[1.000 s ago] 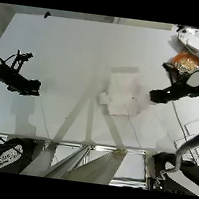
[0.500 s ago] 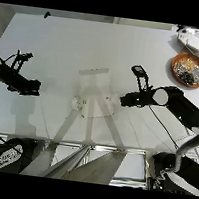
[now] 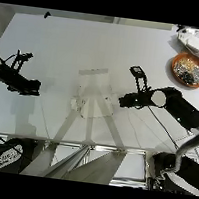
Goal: Fold the box and place the chain.
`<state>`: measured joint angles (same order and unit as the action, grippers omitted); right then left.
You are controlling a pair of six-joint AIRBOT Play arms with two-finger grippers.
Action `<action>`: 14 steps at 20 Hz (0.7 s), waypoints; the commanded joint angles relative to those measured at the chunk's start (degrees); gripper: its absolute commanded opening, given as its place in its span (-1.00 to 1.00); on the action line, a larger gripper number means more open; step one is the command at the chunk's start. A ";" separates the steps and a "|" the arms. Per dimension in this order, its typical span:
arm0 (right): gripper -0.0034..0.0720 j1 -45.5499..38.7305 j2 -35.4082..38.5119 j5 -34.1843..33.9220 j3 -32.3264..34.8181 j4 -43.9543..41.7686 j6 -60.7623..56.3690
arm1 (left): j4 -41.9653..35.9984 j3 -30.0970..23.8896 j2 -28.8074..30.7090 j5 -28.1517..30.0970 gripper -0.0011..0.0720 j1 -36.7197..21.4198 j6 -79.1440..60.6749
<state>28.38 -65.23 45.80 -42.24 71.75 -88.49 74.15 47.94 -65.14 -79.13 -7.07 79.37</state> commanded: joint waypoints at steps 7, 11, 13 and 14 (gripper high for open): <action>-0.86 0.07 0.04 0.02 0.02 0.02 -0.04 | -2.47 -0.02 -0.04 4.04 -0.93 -0.02 2.80; -0.86 0.07 0.04 0.02 0.02 0.00 -0.04 | -13.31 -0.02 -0.50 10.69 0.33 0.04 -8.37; -0.86 0.07 0.04 0.02 0.04 -0.02 -0.02 | -29.35 -0.02 -2.86 10.75 0.35 0.17 -21.88; -0.86 0.07 0.04 -0.02 0.02 0.00 -0.02 | -37.13 0.00 -4.76 9.99 0.36 0.72 -27.71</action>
